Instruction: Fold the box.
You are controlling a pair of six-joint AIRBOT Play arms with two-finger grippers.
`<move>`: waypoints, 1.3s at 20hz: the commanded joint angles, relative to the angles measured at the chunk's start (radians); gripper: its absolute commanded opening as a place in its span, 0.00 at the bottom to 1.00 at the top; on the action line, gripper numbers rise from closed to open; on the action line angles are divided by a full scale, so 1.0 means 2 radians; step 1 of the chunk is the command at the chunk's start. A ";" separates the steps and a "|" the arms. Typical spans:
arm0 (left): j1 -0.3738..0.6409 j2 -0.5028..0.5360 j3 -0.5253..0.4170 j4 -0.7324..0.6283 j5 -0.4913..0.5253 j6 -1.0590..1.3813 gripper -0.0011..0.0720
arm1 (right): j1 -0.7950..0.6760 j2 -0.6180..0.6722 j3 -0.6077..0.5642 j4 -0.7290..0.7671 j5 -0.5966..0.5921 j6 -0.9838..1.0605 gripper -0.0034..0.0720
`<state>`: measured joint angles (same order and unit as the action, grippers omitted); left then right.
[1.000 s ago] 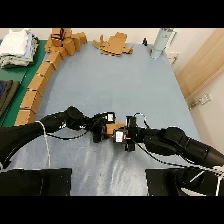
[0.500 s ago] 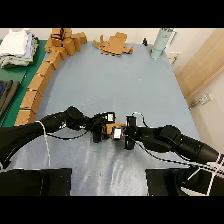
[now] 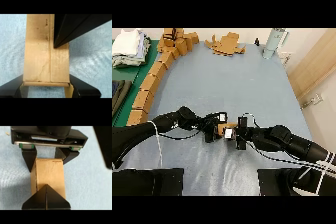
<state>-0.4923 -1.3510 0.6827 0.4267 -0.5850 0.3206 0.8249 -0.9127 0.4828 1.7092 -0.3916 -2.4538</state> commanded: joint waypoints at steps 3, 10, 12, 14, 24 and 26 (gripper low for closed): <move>0.000 0.000 0.000 0.000 0.000 0.000 0.71 | 0.000 0.020 0.000 0.001 0.002 0.000 0.06; 0.000 0.000 0.000 0.000 0.000 0.000 0.71 | 0.010 0.024 0.006 0.029 0.004 0.000 0.06; 0.000 0.000 0.000 0.000 0.000 0.000 0.71 | 0.010 0.012 0.006 0.030 0.005 0.000 0.06; 0.000 0.000 0.000 0.000 0.000 0.000 0.71 | 0.010 0.001 0.006 0.030 0.005 0.000 0.06; 0.000 0.000 0.000 0.000 0.000 0.000 0.71 | 0.009 -0.008 0.006 0.030 0.004 0.000 0.06; 0.000 0.000 0.000 0.000 0.000 0.000 0.71 | 0.009 -0.008 0.006 0.030 0.004 0.000 0.06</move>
<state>-0.4923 -1.3510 0.6827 0.4263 -0.5850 0.3206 0.8436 -0.9287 0.4950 1.7695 -0.3824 -2.4538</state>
